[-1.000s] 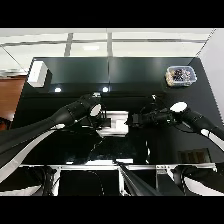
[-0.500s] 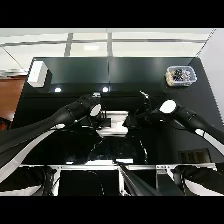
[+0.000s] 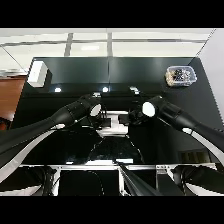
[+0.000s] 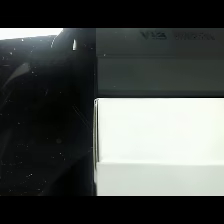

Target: Fold the box and place the chain.

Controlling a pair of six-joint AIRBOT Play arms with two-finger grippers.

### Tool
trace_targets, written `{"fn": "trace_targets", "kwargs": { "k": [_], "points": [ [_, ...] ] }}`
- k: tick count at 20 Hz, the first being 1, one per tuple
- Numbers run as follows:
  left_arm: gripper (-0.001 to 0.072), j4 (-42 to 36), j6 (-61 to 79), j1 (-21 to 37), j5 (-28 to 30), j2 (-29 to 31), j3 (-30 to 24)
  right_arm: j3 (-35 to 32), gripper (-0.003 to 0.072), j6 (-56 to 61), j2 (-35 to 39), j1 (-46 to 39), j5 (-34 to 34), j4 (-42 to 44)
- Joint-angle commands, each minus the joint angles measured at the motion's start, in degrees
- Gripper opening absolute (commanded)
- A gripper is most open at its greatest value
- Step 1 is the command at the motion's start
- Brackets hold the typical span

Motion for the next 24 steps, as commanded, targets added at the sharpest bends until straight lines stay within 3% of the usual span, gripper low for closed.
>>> {"fn": "trace_targets", "kwargs": {
  "k": [1,11,16,18,20,21,24],
  "points": [
    [0.0028,0.02,0.02,0.04,0.33,0.04,-0.02,3.28,0.0306,9.77,-3.04,3.15,2.45,-8.00],
    [0.0028,0.00,0.02,0.09,0.28,0.04,-0.02,5.99,0.0306,18.10,-6.23,5.16,9.90,-14.47],
    [0.0028,0.02,0.02,0.09,0.15,0.04,-0.02,6.08,0.0305,18.18,-7.63,5.29,9.92,-13.77],
    [0.0028,0.02,0.02,0.09,0.17,0.04,-0.02,6.08,0.0199,18.16,-7.87,5.31,9.60,-12.83],
    [0.0028,0.00,0.02,0.09,0.15,0.04,-0.02,6.10,0.0177,18.16,-7.89,5.40,9.09,-12.83],
    [0.0028,0.00,0.02,0.09,0.15,0.04,-0.02,6.10,0.0018,18.12,-7.89,5.40,9.22,-12.83],
    [0.0028,0.02,0.02,0.09,0.17,0.04,-0.02,6.10,0.0015,18.14,-7.89,5.38,9.05,-11.96]
  ]
}}
